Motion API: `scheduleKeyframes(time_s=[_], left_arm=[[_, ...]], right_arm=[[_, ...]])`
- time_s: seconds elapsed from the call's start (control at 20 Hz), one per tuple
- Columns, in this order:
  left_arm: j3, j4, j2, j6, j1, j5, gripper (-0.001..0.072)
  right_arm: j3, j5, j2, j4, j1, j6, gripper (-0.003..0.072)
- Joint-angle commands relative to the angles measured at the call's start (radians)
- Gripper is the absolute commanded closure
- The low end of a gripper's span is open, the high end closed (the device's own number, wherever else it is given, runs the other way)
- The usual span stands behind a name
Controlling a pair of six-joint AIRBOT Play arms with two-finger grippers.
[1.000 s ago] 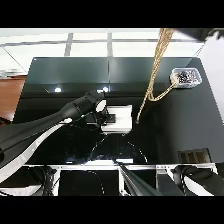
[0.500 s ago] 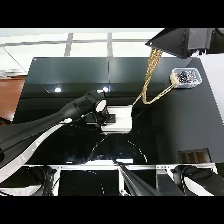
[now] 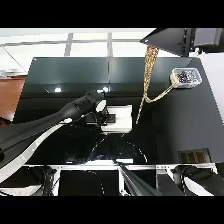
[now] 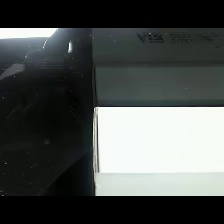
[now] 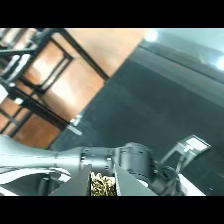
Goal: Fold the box and place the chain.
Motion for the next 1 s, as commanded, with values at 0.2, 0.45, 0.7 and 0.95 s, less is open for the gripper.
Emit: scheduleKeyframes(time_s=[0.2, 0.45, 0.7, 0.95], left_arm=[[0.001, 0.0, -0.001, 0.0, 0.0, 0.001, 0.068], [0.001, -0.004, 0.0, 0.0, 0.0, -0.001, 0.068], [0.001, -0.003, 0.0, 0.0, 0.0, 0.0, 0.068], [0.001, -0.004, 0.0, 0.0, 0.0, 0.0, 0.068]], right_arm=[[-0.001, -0.01, -0.022, 0.05, 0.069, -0.025, 0.0674], [-0.036, -0.002, -0.029, -0.047, 0.091, -0.017, 0.0674], [-0.377, -0.052, -0.028, -0.035, 0.102, -0.063, 0.0674], [-0.634, -0.15, -0.041, -0.054, 0.116, -0.14, 0.0674]])
